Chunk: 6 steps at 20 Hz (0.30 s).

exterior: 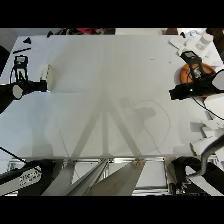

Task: Fold the box and place the chain.

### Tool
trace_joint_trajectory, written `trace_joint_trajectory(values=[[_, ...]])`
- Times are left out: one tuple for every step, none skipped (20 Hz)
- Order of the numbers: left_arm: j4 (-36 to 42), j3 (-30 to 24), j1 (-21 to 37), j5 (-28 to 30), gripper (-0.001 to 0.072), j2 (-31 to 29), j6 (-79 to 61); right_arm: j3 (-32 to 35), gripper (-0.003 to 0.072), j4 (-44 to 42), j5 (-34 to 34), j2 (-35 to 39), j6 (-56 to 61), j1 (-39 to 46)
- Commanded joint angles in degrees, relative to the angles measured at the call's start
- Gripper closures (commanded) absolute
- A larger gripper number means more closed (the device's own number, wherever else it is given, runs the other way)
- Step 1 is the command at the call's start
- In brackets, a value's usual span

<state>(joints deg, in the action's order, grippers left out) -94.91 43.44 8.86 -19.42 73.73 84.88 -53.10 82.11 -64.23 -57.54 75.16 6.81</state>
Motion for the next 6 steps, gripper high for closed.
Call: trace_joint_trajectory(values=[[0.0, 0.0, 0.1, -3.2, -0.0006, -3.5, 0.0, 0.0, 0.0676, 0.0, 0.0, 0.0, 0.0, 0.0], [0.0, 0.0, 0.1, -4.7, -0.0005, -5.5, 0.0, 0.0, 0.0676, 0.0, 0.0, 0.0, 0.0, 0.0], [0.0, 0.0, 0.1, -6.2, -0.0005, -7.6, 0.0, 0.0, 0.0676, 0.0, 0.0, 0.0, 0.0, 0.0], [0.0, 0.0, 0.1, -7.5, -0.0004, -9.7, 0.0, 0.0, 0.0676, 0.0, 0.0, 0.0, 0.0, 0.0], [0.0, 0.0, 0.1, -9.0, -0.0004, -12.1, 0.0, 0.0, 0.0676, 0.0, 0.0, 0.0, 0.0, 0.0], [0.0, 0.0, 0.0, -10.8, -0.0003, -14.5, 0.1, 0.0, 0.0676, 0.0, 0.0, 0.0, 0.0, 0.0]])
